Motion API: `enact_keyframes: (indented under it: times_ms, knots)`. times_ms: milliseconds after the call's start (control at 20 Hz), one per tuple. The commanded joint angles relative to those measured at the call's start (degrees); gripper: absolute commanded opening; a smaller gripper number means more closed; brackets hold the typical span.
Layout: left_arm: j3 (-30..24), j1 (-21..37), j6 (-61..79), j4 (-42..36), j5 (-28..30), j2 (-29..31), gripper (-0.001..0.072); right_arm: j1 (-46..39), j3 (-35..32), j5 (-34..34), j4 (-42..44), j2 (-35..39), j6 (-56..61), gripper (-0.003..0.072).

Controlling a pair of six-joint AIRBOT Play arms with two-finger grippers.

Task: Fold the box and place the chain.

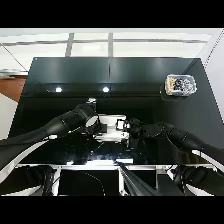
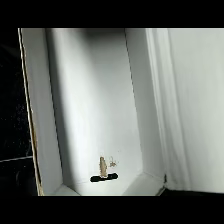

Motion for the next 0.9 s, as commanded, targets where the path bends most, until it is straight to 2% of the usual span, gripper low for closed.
enact_keyframes:
  times_ms: [0, 50, 100, 150, 300, 350, 400, 600, 650, 700, 800, 850]
  knots:
    - [0.0, 0.3, 0.0, -0.5, 0.7, 0.1, 0.0461, 0.0, 0.0, -0.1, 0.0, 0.0, 0.0, 0.0395]
    - [0.0, 0.3, 0.0, -0.6, 0.9, 0.0, 0.0452, 0.0, 0.0, -0.1, 0.0, 0.0, 0.0, 0.0395]
    - [0.0, 0.1, 0.0, -0.6, 0.9, -0.2, 0.0357, 0.0, 0.0, 0.0, 0.0, 0.0, 0.0, 0.0395]
    - [0.0, 0.1, 0.0, -0.7, 0.9, -0.5, 0.0294, 0.0, 0.0, 0.0, 0.0, 0.0, 0.0, 0.0395]
    - [0.0, -0.3, 0.0, -0.8, 0.9, -1.0, 0.0264, 0.0, 0.0, 0.0, 0.0, 0.0, 0.0, 0.0395]
    - [0.0, -0.3, 0.0, -0.8, 0.9, -1.0, 0.0127, 0.0, 0.0, 0.0, 0.0, 0.0, 0.0, 0.0395]
    - [0.0, -0.3, 0.0, -0.8, 1.2, -1.0, 0.003, 0.0, 0.0, 0.0, 0.0, 0.0, 0.0, 0.0395]
    - [0.0, -0.3, 0.5, -1.6, 1.6, -0.9, 0.0032, 0.0, 0.0, -0.1, 0.0, 0.0, 0.0, 0.0397]
    - [0.0, -0.3, 0.5, -1.6, 1.4, -0.9, 0.0031, 0.0, 0.0, 0.0, 0.0, 0.1, 1.0, 0.048]
    - [0.0, -0.2, 0.5, -1.6, 1.4, -0.8, 0.0032, 0.0, 0.0, 0.0, 0.0, 0.5, 2.4, 0.0623]
    - [0.0, -0.2, 0.5, -0.9, 1.2, -0.2, 0.0031, 0.0, 0.0, -0.1, -0.8, 2.1, 3.0, 0.0685]
    - [0.0, -0.2, 0.4, -0.7, 0.8, 0.2, 0.0031, 0.0, 0.0, -0.1, -1.9, 3.3, 3.1, 0.0685]
